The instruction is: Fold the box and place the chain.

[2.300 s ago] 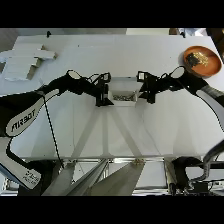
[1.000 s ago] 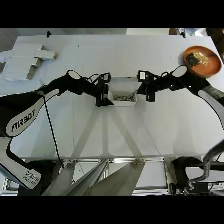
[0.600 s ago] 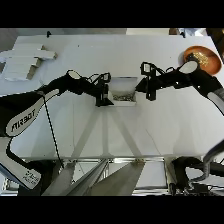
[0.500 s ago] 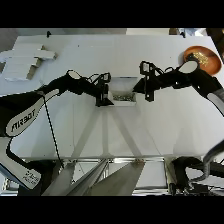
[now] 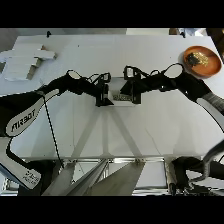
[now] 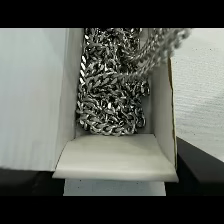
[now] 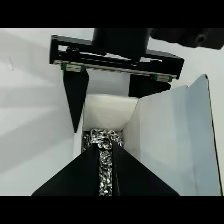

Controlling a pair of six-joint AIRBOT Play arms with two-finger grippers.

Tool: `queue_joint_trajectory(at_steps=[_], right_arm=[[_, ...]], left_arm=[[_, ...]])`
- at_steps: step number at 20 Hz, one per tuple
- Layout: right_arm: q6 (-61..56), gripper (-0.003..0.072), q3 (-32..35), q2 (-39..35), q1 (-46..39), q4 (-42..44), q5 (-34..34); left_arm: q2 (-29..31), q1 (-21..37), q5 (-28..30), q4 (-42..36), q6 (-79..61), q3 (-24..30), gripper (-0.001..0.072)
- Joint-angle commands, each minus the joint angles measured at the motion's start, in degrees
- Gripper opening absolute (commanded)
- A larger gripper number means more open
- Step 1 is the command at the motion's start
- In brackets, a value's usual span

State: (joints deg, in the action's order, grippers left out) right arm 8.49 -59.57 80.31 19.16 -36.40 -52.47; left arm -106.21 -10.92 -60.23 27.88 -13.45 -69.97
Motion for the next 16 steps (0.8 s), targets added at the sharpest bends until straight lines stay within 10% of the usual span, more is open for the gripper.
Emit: queue_joint_trajectory(at_steps=[1,6,11,16], right_arm=[[-3.3,0.0011,0.0,2.1,0.8,-2.6,3.7],[-9.7,0.0018,0.0,6.1,0.8,-8.7,3.4],[-10.6,0.0202,-0.1,3.0,0.8,-4.6,-1.1],[-19.9,0.0171,-0.1,-4.6,-2.5,-0.9,-1.2]], left_arm=[[0.0,0.0,0.0,0.0,0.0,0.0,0.0475],[0.0,0.0,0.0,0.0,0.0,0.0,0.0475],[0.0,0.0,0.0,0.0,0.0,0.0,0.0475],[0.0,0.0,0.0,0.0,0.0,0.0,0.0475]])
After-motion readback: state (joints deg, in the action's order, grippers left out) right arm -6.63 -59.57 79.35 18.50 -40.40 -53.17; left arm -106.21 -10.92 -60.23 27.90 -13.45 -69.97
